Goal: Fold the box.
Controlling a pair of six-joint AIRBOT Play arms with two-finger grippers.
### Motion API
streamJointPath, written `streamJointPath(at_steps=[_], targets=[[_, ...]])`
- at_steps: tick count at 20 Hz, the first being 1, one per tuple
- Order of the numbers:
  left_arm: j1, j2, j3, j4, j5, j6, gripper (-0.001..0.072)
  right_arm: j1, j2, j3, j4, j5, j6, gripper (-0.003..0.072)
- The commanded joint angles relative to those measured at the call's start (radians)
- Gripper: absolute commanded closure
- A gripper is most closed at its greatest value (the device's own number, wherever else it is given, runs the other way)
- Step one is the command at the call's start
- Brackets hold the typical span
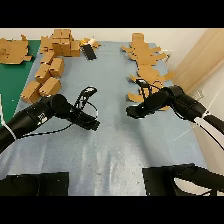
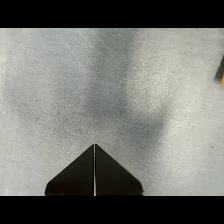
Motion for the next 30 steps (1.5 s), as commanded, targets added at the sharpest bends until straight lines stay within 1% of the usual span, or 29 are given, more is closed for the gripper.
streamJointPath(at_steps=[1, 10, 11, 13, 14, 15, 16, 17, 18, 19, 21, 22, 23, 24, 26, 28, 29, 30], targets=[[0.000, 0.000, 0.000, 0.000, 0.000, 0.000, 0.0696, 0.001, 0.000, 0.001, 0.000, 0.000, 0.000, 0.0683], [0.000, 0.000, 0.000, 0.001, 0.002, 0.001, 0.0696, 0.001, 0.000, 0.001, 0.000, 0.000, 0.000, 0.0684], [0.000, 0.000, 0.000, 0.000, 0.001, 0.000, 0.0695, 0.001, 0.000, 0.001, 0.000, 0.008, 0.000, 0.0684], [0.000, 0.000, 0.000, 0.000, 0.001, 0.000, 0.0695, 0.001, -0.001, 0.001, -0.004, 0.068, 0.000, 0.0683], [0.000, 0.000, 0.000, 0.000, 0.002, 0.000, 0.0695, 0.001, -0.001, 0.001, -0.006, 0.069, 0.000, 0.0684], [-0.001, 0.000, 0.000, 0.000, 0.015, 0.001, 0.0696, 0.001, -0.001, 0.001, -0.008, 0.077, 0.000, 0.0684], [-0.001, 0.000, 0.000, 0.000, 0.050, 0.000, 0.0696, 0.000, -0.003, 0.001, -0.018, 0.111, 0.001, 0.0683], [-0.001, 0.000, 0.000, 0.001, 0.090, 0.000, 0.0696, -0.001, -0.005, 0.001, -0.046, 0.146, 0.034, 0.0684], [-0.001, 0.000, 0.000, 0.000, 0.116, 0.000, 0.0696, -0.004, -0.006, 0.003, -0.129, 0.175, 0.080, 0.0684], [-0.001, 0.000, 0.000, -0.010, 0.132, 0.000, 0.0695, -0.023, -0.012, 0.016, -0.256, 0.177, 0.117, 0.0684], [-0.001, 0.000, 0.000, -0.018, 0.156, 0.000, 0.0696, -0.137, -0.045, 0.084, -0.481, 0.132, 0.150, 0.0684], [-0.001, 0.000, 0.000, -0.019, 0.172, -0.001, 0.0695, -0.237, -0.079, 0.142, -0.540, 0.094, 0.149, 0.0683], [-0.001, 0.000, 0.000, -0.022, 0.183, -0.005, 0.0695, -0.342, -0.116, 0.201, -0.556, 0.076, 0.133, 0.0614], [-0.001, 0.000, 0.000, -0.028, 0.195, -0.004, 0.0695, -0.455, -0.156, 0.260, -0.556, 0.077, 0.097, 0.0466], [-0.001, 0.000, 0.000, -0.042, 0.220, -0.006, 0.0695, -0.634, -0.233, 0.355, -0.544, 0.108, 0.040, 0.0255], [0.000, 0.000, 0.000, -0.041, 0.238, -0.050, 0.0694, -0.761, -0.315, 0.442, -0.482, 0.106, -0.041, 0.0216], [0.001, 0.000, 0.000, -0.041, 0.245, -0.072, 0.0694, -0.809, -0.353, 0.476, -0.420, 0.105, -0.077, 0.0216], [0.001, 0.000, 0.000, -0.041, 0.251, -0.095, 0.0695, -0.851, -0.395, 0.510, -0.324, 0.100, -0.125, 0.0216]])
